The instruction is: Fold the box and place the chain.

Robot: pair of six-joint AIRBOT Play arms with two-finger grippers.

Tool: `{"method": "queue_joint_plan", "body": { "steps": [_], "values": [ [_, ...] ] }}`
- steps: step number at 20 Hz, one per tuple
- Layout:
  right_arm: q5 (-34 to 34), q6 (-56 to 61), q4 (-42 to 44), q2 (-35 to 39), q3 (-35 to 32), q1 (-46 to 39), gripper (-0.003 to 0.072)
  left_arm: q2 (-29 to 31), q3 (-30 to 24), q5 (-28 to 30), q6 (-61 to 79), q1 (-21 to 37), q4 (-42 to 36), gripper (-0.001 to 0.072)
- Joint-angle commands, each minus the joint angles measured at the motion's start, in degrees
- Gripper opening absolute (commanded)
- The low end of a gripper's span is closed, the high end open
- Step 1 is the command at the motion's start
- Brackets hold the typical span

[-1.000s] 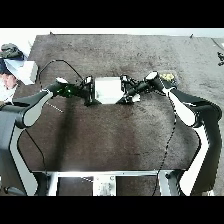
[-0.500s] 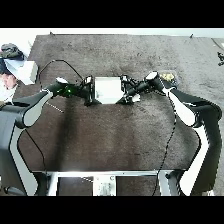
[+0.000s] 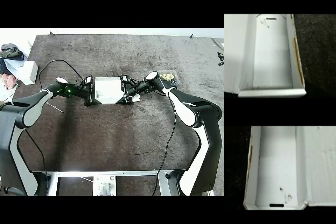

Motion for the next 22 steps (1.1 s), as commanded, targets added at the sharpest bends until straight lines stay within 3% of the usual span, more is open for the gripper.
{"method": "queue_joint_plan", "body": {
  "steps": [1,10,12,22],
  "values": [
    [0.0,0.0,0.0,0.0,0.0,0.0,0.0451,0.0,0.0,0.0,0.0,0.1,0.0,0.049],
    [0.5,0.0,0.9,0.0,0.0,0.0,0.0453,0.0,0.0,0.0,0.0,0.1,0.0,0.0489],
    [0.1,-0.2,2.4,0.2,0.0,0.0,0.072,0.0,0.0,0.0,0.0,0.1,0.0,0.0489],
    [1.8,0.1,-0.3,3.1,0.0,-3.3,0.072,0.0,0.0,0.5,0.0,0.1,0.0,0.0489]
  ]
}}
